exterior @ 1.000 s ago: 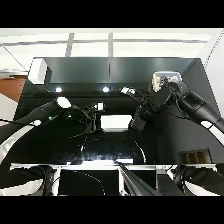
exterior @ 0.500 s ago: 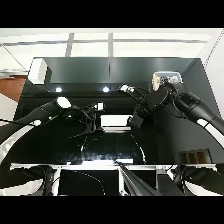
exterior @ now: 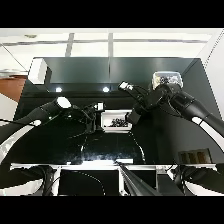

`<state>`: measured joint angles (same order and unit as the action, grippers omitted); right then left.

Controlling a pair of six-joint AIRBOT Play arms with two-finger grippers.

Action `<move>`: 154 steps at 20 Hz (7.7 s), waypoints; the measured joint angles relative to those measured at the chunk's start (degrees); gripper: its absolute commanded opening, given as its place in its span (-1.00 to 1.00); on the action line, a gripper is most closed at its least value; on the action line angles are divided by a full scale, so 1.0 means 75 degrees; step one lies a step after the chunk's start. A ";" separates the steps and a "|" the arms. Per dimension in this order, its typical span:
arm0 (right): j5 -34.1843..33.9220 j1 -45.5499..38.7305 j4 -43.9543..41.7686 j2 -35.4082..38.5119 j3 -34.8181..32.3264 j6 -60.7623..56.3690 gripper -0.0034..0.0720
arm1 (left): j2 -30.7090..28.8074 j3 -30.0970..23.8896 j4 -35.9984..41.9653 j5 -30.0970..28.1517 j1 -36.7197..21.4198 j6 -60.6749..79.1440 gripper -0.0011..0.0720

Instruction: Fold the box and place the chain.

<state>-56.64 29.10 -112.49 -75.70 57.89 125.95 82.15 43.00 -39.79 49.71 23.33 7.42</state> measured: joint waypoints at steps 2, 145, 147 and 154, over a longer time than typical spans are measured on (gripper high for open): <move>0.0163 0.0000 0.0029 -0.0017 0.0000 0.0003 0.95 | 0.0000 0.0000 -0.0003 0.0000 0.0000 -0.0003 0.24; 0.1530 0.0000 -0.1521 0.1480 -0.1955 0.4065 0.06 | 0.0000 0.0000 -0.0003 0.0000 0.0000 -0.0003 0.24; 0.1542 0.0000 -0.1521 0.1480 -0.1958 0.4060 -0.03 | 0.0000 0.0000 -0.0003 0.0000 0.0000 -0.0003 0.24; 0.1641 0.0000 -0.1530 0.1480 -0.1958 0.3966 -0.02 | 0.0000 0.0000 0.0000 0.0000 0.0000 -0.0009 0.24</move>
<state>-44.34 29.10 -123.96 -64.60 43.20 155.70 82.15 43.00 -39.79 49.71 23.33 7.35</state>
